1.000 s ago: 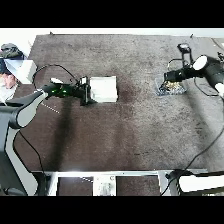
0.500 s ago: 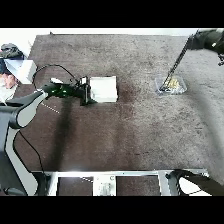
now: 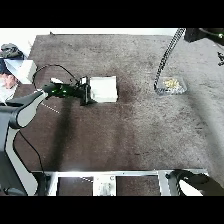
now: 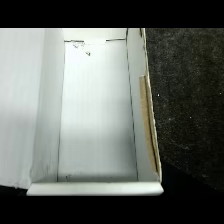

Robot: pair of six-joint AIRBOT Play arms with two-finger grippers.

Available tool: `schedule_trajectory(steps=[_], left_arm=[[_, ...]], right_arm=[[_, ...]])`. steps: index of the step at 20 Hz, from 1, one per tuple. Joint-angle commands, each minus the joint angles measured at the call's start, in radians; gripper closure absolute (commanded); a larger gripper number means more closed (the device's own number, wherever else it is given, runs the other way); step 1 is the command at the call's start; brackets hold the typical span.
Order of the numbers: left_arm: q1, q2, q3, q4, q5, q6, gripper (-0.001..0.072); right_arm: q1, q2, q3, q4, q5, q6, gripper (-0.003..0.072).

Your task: Fold the box and place the chain.

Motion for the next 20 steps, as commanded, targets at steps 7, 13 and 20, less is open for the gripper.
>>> schedule_trajectory(steps=[7, 13, 20], left_arm=[[0.001, 0.0, 0.0, 0.0, 0.0, 0.0, 0.0505], [0.001, 0.0, 0.0, 0.0, 0.0, 0.0, 0.0504], [0.001, 0.0, 0.0, 0.0, 0.0, 0.0, 0.0505]], right_arm=[[0.021, 0.002, -0.163, 0.19, 0.185, -0.006, 0.07], [0.023, 0.002, -0.367, 0.307, 0.176, -0.026, 0.0701], [0.206, -0.052, -0.461, 0.544, 0.114, -0.119, 0.07]])
